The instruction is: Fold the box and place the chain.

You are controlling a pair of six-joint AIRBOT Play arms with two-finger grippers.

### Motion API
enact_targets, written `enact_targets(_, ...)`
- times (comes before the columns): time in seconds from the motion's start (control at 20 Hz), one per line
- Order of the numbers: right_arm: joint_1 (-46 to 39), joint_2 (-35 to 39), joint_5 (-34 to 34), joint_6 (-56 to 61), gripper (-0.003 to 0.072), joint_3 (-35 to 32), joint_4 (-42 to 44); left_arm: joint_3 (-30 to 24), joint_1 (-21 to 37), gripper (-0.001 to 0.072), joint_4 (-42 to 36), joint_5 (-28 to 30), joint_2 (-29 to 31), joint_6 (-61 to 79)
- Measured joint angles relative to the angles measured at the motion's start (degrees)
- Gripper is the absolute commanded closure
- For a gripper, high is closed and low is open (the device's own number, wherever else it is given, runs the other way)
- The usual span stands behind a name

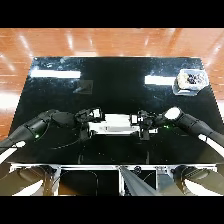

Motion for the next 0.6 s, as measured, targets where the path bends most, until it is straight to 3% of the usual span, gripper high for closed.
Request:
enact_targets(0.45, 0.0, 0.0, -0.1, 0.0, 0.0136, 0.0, 0.0, 0.8, -4.2, 0.0119, -3.3, -3.2, -3.2, 1.9)
enact_targets(0.6, 0.0, 0.0, -0.2, 0.0, 0.0136, 0.0, 0.0, 1.4, -4.7, 0.0169, -4.0, -3.8, -3.7, 2.0)
